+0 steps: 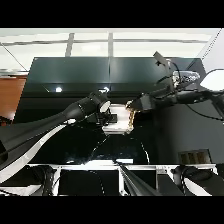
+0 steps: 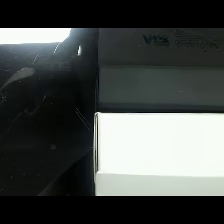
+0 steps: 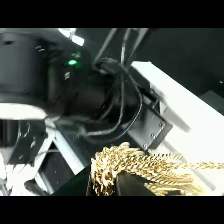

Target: Fold the box and place the chain.

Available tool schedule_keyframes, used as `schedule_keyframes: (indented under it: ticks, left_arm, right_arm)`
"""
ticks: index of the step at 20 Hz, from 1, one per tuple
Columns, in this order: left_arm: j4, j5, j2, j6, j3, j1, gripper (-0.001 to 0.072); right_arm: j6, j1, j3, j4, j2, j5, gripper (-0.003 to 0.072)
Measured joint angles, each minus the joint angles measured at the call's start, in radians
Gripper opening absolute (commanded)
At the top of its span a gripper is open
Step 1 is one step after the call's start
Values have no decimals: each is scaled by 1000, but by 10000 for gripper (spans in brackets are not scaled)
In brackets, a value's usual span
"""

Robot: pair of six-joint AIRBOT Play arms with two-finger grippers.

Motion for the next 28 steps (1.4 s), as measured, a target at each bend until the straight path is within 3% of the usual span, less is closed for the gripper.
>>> schedule_keyframes:
  ticks: [5,11,19,20,22,23,28]
  left_arm:
    - [0,0,0,0,0,0,30]
    - [0,0,0,0,0,0,30]
    - [0,0,0,0,0,0,30]
    - [0,0,0,0,0,0,30]
    - [0,0,0,0,0,0,30]
    - [0,0,0,0,0,0,30]
    - [0,0,0,0,0,0,30]
  right_arm:
    - [35,7,-21,-63,-27,-82,14]
    - [74,12,-47,-151,-34,-80,19]
    - [103,77,-108,-159,-87,-198,23]
    - [105,80,-108,-149,-91,-205,44]
    - [105,85,-111,-135,-97,-208,292]
    - [105,86,-111,-129,-98,-208,328]
    - [86,-2,-103,-144,-86,-146,328]
